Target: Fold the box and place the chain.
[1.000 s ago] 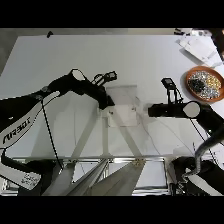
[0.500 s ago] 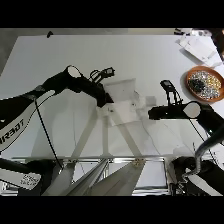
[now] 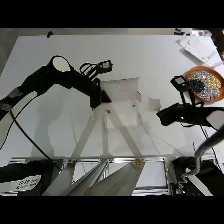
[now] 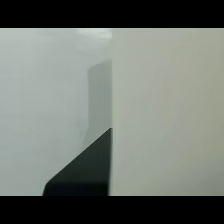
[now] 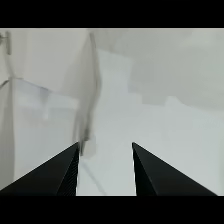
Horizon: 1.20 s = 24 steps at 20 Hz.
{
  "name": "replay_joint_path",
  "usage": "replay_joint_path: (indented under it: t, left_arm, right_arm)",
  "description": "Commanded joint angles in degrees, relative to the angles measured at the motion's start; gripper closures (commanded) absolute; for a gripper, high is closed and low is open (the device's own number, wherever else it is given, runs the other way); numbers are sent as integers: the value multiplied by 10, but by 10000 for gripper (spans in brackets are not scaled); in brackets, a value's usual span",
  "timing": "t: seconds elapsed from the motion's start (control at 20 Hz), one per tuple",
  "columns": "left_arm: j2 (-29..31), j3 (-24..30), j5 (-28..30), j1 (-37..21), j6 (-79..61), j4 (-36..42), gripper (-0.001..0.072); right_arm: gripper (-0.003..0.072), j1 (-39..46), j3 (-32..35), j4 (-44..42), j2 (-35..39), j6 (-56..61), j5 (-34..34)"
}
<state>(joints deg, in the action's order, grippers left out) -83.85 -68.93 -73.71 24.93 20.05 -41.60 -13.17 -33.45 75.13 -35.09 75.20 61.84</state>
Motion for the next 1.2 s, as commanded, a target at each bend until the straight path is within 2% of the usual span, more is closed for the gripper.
replay_joint_path:
  t: [0.0,0.15,0.3,0.45,0.6,0.85,1.15]
  left_arm:
    - [41,10,-24,22,14,-8,714]
    - [66,75,35,53,13,-7,714]
    - [74,156,103,67,-22,26,713]
    - [71,199,133,76,-74,34,709]
    - [63,203,160,77,-75,11,708]
    - [36,203,238,77,-70,9,705]
    - [17,203,242,77,-86,16,702]
  right_arm:
    - [316,0,-4,35,94,0,108]
    - [316,0,-4,38,139,28,162]
    - [317,0,-4,37,156,58,167]
    - [317,0,-4,35,156,60,162]
    - [318,0,-4,33,156,60,144]
    - [319,0,-4,24,155,61,124]
    - [324,0,-4,25,155,60,122]
